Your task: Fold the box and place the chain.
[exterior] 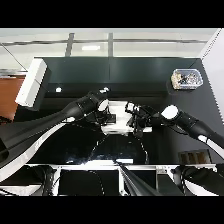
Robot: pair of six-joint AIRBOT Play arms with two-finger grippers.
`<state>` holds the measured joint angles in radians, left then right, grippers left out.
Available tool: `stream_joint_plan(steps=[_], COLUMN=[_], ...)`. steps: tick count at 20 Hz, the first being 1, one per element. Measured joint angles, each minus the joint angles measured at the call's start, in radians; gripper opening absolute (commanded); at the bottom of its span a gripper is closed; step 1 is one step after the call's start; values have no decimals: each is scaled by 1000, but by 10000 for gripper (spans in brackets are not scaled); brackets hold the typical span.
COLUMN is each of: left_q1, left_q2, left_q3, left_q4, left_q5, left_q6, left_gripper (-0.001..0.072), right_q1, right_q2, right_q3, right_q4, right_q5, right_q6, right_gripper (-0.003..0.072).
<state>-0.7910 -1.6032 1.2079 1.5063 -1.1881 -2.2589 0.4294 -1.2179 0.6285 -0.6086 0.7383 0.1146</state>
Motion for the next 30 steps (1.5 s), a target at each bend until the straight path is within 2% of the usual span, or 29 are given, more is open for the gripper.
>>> stream_joint_plan(steps=[3,5,8,11,13,15,18,24,25,26,27,30], left_q1=[0,0,0,0,0,0,0,0,0,0,0,0], left_q2=[0,0,0,0,0,0,0,0,0,0,0,0], left_q3=[0,0,0,0,0,0,0,0,0,0,0,0], left_q4=[0,-1,-2,-2,-2,-1,-1,0,0,0,0,0], left_q5=[0,0,-1,0,0,1,2,3,3,4,4,5], left_q6=[-2,0,0,0,0,0,0,0,0,0,0,0], left_gripper=[33,33,33,33,33,33,33,33,33,33,33,33], right_q1=[-35,-115,-336,-559,-639,-645,-559,-420,-412,-407,-402,-392], right_q2=[43,96,156,155,118,55,-44,-117,-120,-122,-123,-124], right_q3=[50,94,108,45,-3,-32,-51,-31,-21,-10,1,26], right_q4=[-80,-209,-389,-365,-303,-238,-166,58,72,79,86,114], right_q5=[66,124,173,193,232,312,385,383,388,399,407,439], right_q6=[208,439,816,1023,1064,1029,961,779,767,755,748,740], right_gripper=[16,16,17,16,16,16,17,18,162,519,695,685])
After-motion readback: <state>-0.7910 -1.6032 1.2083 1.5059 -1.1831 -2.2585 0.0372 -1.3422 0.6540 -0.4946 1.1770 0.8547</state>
